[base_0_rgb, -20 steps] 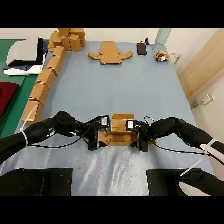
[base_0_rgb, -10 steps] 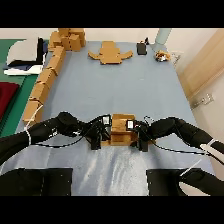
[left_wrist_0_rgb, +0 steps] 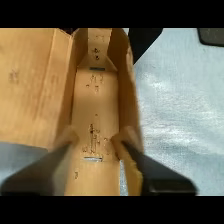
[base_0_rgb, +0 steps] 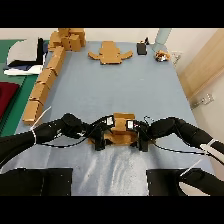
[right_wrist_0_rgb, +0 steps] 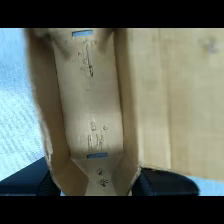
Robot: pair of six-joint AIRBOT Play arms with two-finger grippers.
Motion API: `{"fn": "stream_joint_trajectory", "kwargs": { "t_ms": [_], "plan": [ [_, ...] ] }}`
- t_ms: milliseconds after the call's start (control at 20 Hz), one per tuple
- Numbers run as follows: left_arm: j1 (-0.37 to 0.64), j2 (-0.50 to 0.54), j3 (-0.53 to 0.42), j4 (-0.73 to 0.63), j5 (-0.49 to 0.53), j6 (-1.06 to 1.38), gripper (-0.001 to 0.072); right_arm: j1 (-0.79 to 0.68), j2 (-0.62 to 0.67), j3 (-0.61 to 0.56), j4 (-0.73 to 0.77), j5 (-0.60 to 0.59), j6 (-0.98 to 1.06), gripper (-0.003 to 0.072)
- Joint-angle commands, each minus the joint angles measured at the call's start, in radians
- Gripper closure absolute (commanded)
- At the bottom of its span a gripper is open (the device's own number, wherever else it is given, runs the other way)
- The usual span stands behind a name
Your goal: Fold the box.
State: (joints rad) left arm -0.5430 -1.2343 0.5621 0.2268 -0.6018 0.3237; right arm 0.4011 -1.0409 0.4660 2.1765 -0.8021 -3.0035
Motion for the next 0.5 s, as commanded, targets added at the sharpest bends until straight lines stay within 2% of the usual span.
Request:
{"fn": "stream_joint_trajectory", "kwargs": {
  "t_ms": [0,300,350,400,450],
  "plan": [
    [-0.006,-0.005,0.002,-0.014,-0.003,0.001,0.0158,0.000,0.000,0.000,0.000,0.000,0.002,0.0188],
    [-0.006,-0.005,0.002,-0.014,-0.010,-0.003,0.0159,0.000,0.000,0.000,0.000,0.000,0.002,0.0188],
    [-0.006,-0.005,0.002,-0.013,-0.009,-0.024,0.0255,0.000,0.000,0.000,0.000,0.000,0.002,0.0188],
    [-0.005,0.002,0.002,0.006,-0.007,-0.067,0.0516,0.000,0.000,0.000,0.000,0.000,0.002,0.0188],
    [-0.002,0.019,0.002,0.049,-0.007,-0.124,0.0649,0.000,0.000,0.000,0.000,0.000,0.002,0.0188]
  ]
}}
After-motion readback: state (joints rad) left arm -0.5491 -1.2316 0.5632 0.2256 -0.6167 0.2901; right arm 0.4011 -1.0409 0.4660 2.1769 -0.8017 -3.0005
